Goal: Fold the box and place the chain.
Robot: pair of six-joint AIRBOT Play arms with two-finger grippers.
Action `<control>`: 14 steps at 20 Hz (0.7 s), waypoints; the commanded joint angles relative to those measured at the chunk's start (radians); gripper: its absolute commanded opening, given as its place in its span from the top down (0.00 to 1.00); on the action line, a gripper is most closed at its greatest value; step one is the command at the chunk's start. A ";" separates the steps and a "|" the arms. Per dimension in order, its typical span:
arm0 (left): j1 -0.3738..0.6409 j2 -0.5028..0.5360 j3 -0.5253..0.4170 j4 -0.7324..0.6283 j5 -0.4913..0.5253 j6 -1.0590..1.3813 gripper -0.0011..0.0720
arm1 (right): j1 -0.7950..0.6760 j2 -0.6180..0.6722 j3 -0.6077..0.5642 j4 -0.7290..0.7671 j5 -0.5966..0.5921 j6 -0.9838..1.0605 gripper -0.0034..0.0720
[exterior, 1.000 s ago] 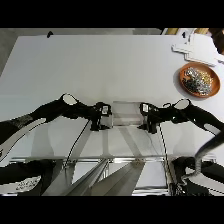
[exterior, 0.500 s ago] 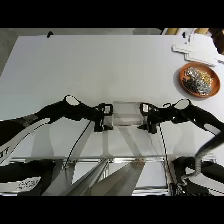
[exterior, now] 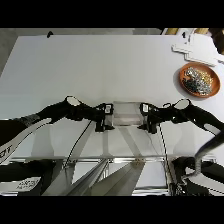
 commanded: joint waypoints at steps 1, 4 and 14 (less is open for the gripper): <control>-0.010 -0.002 0.000 -0.006 0.006 0.012 0.03 | 0.000 0.001 0.000 0.000 0.000 0.000 0.42; -0.013 -0.001 0.000 -0.006 0.011 0.011 0.03 | 0.000 0.001 0.000 0.000 0.000 0.000 0.42; -0.013 -0.001 0.000 -0.006 0.010 0.011 0.71 | 0.000 0.001 0.000 0.000 0.000 0.000 0.42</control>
